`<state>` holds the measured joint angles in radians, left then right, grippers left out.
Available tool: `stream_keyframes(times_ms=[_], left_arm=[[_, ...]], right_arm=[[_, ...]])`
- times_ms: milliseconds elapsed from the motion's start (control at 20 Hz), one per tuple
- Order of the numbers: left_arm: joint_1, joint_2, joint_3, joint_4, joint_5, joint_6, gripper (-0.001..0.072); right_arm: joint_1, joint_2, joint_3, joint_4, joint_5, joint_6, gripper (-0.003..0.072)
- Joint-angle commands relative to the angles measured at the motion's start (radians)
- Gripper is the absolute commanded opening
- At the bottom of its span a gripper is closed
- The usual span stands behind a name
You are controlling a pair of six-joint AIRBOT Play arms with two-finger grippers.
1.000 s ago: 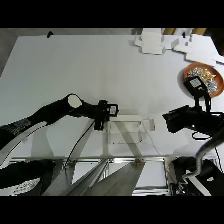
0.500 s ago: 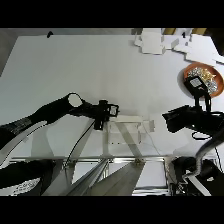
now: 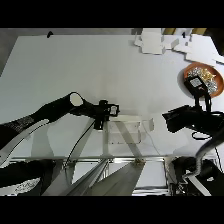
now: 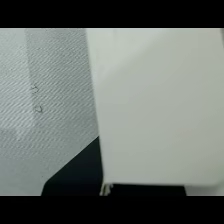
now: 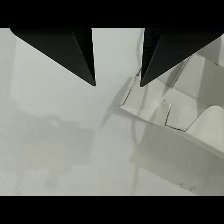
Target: Fold the box and place the chain.
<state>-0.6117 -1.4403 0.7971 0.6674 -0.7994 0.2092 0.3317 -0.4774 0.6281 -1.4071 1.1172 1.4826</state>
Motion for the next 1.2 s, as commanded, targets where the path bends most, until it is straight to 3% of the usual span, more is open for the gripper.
stream_keyframes(times_ms=[0, 700, 1150], left_arm=[[0.000, -0.005, 0.001, 0.004, 0.003, 0.000, 0.0003], [-0.001, -0.003, 0.001, 0.002, 0.002, 0.000, 0.0011], [-0.001, -0.003, 0.001, 0.002, 0.002, 0.000, 0.0011]], right_arm=[[0.001, 0.001, 0.000, 0.000, 0.000, 0.000, 0.0284], [0.000, 0.001, 0.000, 0.000, 0.005, -0.098, 0.0285], [0.001, 0.002, 0.000, 0.021, 0.135, -0.109, 0.0285]])
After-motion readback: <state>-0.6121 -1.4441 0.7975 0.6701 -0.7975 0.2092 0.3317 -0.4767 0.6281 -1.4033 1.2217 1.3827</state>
